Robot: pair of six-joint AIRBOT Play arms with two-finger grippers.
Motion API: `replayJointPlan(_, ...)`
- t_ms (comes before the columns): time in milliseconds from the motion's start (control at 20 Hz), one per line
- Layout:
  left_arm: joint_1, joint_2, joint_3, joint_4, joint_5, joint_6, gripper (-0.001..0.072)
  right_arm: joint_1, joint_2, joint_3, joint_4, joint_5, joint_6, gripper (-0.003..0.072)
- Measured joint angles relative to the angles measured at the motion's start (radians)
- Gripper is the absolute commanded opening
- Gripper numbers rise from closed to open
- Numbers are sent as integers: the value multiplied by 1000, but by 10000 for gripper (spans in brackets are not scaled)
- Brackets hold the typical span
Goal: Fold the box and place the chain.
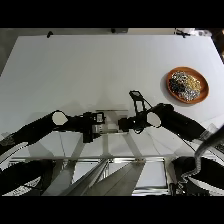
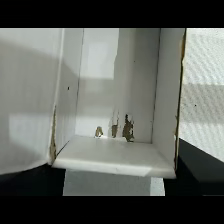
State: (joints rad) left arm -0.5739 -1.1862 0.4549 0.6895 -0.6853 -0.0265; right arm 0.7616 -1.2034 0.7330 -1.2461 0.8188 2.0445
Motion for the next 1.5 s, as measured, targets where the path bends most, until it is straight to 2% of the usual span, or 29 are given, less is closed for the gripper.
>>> replayJointPlan(400,0,0,0,0,0,0,155,39,-84,50,-72,84,117,407)
replayJointPlan(750,0,0,0,0,0,0,155,80,-124,82,-132,84,227,404)
replayJointPlan(850,0,0,0,0,0,0,155,91,-144,97,-140,81,238,331)
replayJointPlan(1100,0,0,0,0,0,0,155,109,-174,112,-159,100,253,47)
replayJointPlan(1150,0,0,0,0,-1,0,155,110,-176,113,-161,103,257,15)
replayJointPlan(1200,0,0,0,0,-1,-1,155,111,-177,114,-161,103,258,15)
replayJointPlan(1300,0,0,0,0,-1,-1,155,112,-179,115,-160,103,255,16)
replayJointPlan(1350,0,0,0,0,-1,-1,155,113,-180,116,-160,102,254,59)
replayJointPlan(1450,0,0,0,1,-1,0,155,113,-182,115,-151,80,251,350)
replayJointPlan(1500,0,0,0,0,-1,-1,155,114,-182,117,-144,65,248,405)
